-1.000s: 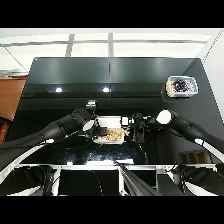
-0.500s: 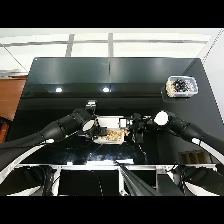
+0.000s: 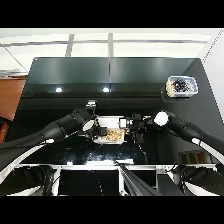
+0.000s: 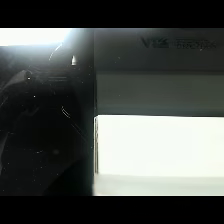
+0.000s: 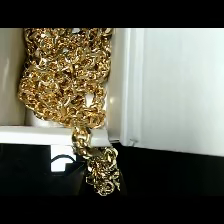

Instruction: Fold the box and place the chain.

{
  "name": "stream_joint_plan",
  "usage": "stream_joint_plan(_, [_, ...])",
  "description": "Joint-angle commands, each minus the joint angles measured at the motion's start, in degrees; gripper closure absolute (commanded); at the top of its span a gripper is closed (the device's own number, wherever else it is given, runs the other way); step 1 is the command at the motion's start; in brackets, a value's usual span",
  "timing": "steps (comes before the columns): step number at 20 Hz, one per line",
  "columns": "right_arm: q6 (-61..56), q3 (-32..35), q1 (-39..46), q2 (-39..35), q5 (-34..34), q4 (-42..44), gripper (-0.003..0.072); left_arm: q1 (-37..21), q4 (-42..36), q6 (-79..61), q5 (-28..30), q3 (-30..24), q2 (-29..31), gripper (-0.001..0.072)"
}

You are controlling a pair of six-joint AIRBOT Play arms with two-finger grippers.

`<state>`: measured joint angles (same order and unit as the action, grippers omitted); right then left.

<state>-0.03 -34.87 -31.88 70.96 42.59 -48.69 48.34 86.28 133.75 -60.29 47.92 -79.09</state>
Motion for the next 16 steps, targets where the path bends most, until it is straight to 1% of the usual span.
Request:
stream_joint_plan(1, [-0.02, 0.02, -0.52, 0.04, 0.46, -0.57, 0.044, -0.04, 0.07, 0.0, 0.13, 0.0, 0.02, 0.0677])
stream_joint_plan(2, [-0.02, 0.02, -0.83, 0.04, 0.46, -1.36, 0.0507, -0.04, 0.07, 0.0, 0.17, 0.0, 0.02, 0.0677])
stream_joint_plan(3, [-0.33, 0.0, -1.03, 0.04, 0.46, -1.33, 0.0608, -0.04, 0.07, 0.0, 0.17, 0.0, 0.02, 0.0677])
stream_joint_plan(5, [-2.73, 0.0, -1.01, -0.07, 0.24, -1.29, 0.0624, -0.04, 0.07, 0.0, 0.17, 0.0, 0.02, 0.0677])
stream_joint_plan(6, [-4.74, 0.0, -0.85, -0.37, -0.15, -1.88, 0.0656, -0.04, 0.07, 0.0, 0.17, 0.0, 0.02, 0.0677])
stream_joint_plan(9, [-13.6, -0.04, -0.85, -3.72, -0.37, -6.16, 0.0658, -0.04, 0.07, 0.0, 0.15, 0.0, 0.02, 0.0677])
stream_joint_plan(11, [-20.76, -0.04, -0.85, -8.74, -0.42, -9.77, 0.0659, -0.04, 0.04, 0.0, 0.17, 0.0, 0.02, 0.0677])
stream_joint_plan(13, [-26.1, -0.17, -0.85, -14.56, -0.35, -11.63, 0.0659, -0.04, 0.04, 0.0, 0.2, 0.0, 0.02, 0.0677])
stream_joint_plan(16, [-36.06, -2.49, 0.52, -22.14, 1.64, -11.37, 0.0661, -0.04, 0.04, 0.02, 0.2, 0.0, 0.02, 0.0677])
